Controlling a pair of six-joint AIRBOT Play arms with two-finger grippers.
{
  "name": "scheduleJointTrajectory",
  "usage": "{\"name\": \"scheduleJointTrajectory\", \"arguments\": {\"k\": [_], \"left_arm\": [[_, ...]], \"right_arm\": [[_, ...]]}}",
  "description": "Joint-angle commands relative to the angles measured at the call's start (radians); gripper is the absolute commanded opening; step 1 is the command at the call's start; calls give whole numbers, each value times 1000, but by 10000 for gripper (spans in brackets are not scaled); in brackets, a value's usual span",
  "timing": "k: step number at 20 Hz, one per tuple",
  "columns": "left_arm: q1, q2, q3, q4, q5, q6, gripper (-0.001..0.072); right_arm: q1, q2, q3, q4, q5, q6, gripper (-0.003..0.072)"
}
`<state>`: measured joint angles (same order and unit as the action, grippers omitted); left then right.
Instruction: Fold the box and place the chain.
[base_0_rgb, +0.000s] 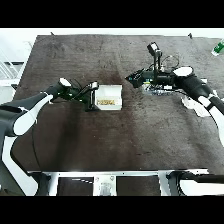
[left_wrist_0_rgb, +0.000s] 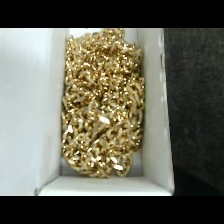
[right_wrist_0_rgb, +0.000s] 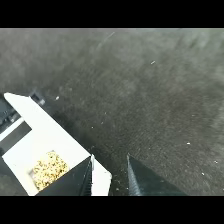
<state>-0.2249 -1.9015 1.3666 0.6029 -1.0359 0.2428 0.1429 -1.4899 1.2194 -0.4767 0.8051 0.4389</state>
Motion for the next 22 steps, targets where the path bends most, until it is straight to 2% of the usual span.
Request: {"name": "scheduleJointTrajectory", "arguments": {"k": [1,7,13,14,22], "left_arm": [[0,0,0,0,0,0,537],[0,0,0,0,0,0,537],[0,0,0,0,0,0,537],[0,0,0,0,0,0,537],[0,0,0,0,0,0,537]], "right_arm": [[0,-117,77,19,64,-92,250],[21,-234,202,-54,153,-104,250],[85,-242,227,-217,295,-104,275],[93,-241,228,-215,301,-104,297],[176,-241,252,-216,311,-111,302]]}}
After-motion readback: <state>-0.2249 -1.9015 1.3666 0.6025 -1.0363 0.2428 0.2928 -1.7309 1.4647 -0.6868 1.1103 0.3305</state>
